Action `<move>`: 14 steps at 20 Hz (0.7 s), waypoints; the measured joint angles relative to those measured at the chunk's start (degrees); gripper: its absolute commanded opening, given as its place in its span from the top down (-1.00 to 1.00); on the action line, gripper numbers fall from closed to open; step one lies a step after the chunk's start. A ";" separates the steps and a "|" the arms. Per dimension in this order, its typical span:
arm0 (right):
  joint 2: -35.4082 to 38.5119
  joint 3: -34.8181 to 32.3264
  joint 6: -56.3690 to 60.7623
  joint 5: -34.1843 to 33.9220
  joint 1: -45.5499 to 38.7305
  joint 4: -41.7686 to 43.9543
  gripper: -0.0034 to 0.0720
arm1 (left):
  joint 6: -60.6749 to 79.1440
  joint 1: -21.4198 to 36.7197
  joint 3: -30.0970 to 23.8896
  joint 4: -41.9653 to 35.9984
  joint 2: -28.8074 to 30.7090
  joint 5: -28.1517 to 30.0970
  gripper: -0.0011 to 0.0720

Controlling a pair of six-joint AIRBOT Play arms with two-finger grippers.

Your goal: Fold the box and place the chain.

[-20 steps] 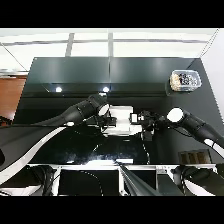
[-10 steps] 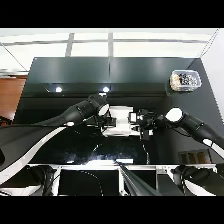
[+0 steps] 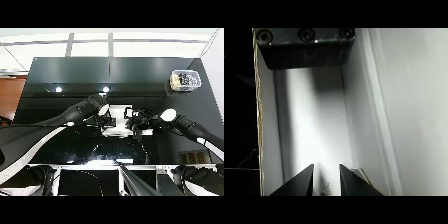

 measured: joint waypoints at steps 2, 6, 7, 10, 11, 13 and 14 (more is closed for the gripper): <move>-0.09 0.00 0.39 -0.46 0.07 -0.04 0.53 | 0.02 0.00 0.00 0.00 0.00 0.00 0.90; -0.09 0.00 0.59 -0.72 0.11 -0.15 0.71 | 0.02 0.00 0.00 -0.02 0.00 0.02 0.90; 0.09 0.00 0.66 -0.74 0.00 -0.24 0.71 | 0.02 0.00 0.00 -0.02 0.00 0.04 0.90; 2.91 0.00 2.89 -0.02 -1.46 -0.37 0.71 | 0.02 0.00 0.00 -0.02 0.00 0.09 0.90; 4.70 0.00 4.31 0.79 -2.58 -0.37 0.71 | 0.02 0.00 0.00 -0.02 0.00 0.11 0.90; 8.87 0.02 7.96 2.80 -5.77 -0.72 0.71 | 0.22 0.00 0.00 -0.02 0.00 0.15 0.90; 11.34 0.00 10.82 5.09 -8.11 -2.03 0.71 | 0.24 0.00 0.00 -0.02 0.00 0.15 0.90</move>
